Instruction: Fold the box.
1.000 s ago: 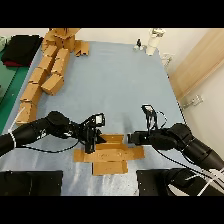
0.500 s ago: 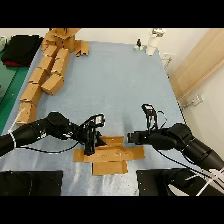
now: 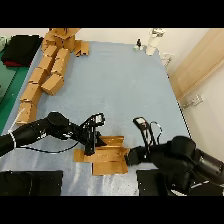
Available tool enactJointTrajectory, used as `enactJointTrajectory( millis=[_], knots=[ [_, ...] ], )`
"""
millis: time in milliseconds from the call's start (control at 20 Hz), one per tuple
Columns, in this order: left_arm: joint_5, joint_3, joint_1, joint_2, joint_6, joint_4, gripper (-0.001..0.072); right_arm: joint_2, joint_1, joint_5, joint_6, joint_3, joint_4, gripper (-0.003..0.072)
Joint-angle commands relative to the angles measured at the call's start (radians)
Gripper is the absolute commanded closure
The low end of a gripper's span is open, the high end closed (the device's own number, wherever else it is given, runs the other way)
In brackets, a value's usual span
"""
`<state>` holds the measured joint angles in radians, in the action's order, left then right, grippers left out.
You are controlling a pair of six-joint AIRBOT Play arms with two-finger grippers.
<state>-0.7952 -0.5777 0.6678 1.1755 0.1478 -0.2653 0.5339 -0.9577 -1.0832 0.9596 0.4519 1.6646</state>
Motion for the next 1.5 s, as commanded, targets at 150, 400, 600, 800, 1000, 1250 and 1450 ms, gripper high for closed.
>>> enactJointTrajectory(
  millis=[150, 400, 600, 800, 1000, 1250, 1450],
  knots=[
    [-0.001, 0.000, 0.000, 0.001, -0.003, 0.000, 0.0697, -0.013, -0.587, -0.073, -0.159, -0.003, -0.264, 0.0688],
    [-0.001, 0.000, 0.000, 0.001, -0.003, 0.000, 0.0697, 0.137, -0.879, -0.041, -0.157, -0.071, -0.580, 0.0362],
    [-0.001, 0.000, 0.000, 0.001, -0.003, 0.000, 0.0697, 0.269, -0.879, 0.008, -0.154, -0.095, -0.660, 0.0276],
    [-0.001, 0.000, 0.000, 0.001, -0.003, 0.000, 0.0697, 0.327, -0.879, 0.063, -0.147, -0.096, -0.689, 0.0285],
    [-0.001, 0.000, 0.000, 0.001, -0.003, 0.000, 0.0697, 0.327, -0.878, 0.085, -0.148, -0.095, -0.732, 0.0285],
    [-0.001, 0.000, 0.000, 0.001, -0.003, 0.000, 0.0697, 0.327, -0.878, 0.051, -0.227, -0.094, -0.836, 0.0285],
    [-0.001, 0.000, 0.000, 0.001, -0.003, 0.000, 0.0697, 0.319, -0.878, -0.002, -0.345, -0.093, -0.911, 0.0285]
  ],
)
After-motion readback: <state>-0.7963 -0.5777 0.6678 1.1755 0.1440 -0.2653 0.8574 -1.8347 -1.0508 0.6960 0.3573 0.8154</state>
